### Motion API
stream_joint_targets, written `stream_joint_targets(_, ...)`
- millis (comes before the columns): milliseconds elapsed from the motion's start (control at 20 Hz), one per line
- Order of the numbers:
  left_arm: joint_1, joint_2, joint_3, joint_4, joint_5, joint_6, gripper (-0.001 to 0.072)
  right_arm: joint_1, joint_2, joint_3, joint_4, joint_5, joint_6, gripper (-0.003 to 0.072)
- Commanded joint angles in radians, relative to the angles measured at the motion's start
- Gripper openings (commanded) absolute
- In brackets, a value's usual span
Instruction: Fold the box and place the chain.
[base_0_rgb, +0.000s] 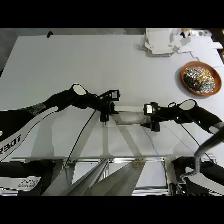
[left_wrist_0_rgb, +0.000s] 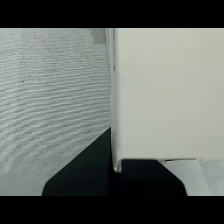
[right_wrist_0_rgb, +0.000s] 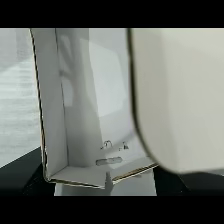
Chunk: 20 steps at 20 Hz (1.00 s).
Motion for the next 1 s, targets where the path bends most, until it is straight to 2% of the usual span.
stream_joint_targets(0, 0.0, 0.0, 0.0, 0.0, 0.001, 0.0, 0.0012, 0.0, -0.019, 0.0, 0.014, -0.007, -0.034, 0.0525)
stream_joint_targets(200, 0.0, 0.0, 0.0, 0.0, 0.001, 0.0, 0.0012, 0.0, -0.035, 0.0, 0.014, -0.022, -0.034, 0.05)
stream_joint_targets(300, 0.0, 0.0, 0.0, 0.0, 0.001, 0.0, 0.0012, 0.0, -0.035, 0.0, 0.014, -0.021, -0.034, 0.0396)
stream_joint_targets(950, 0.0, 0.0, 0.0, 0.0, 0.001, 0.0, 0.0012, 0.0, -0.034, 0.0, 0.014, -0.021, -0.033, 0.041)
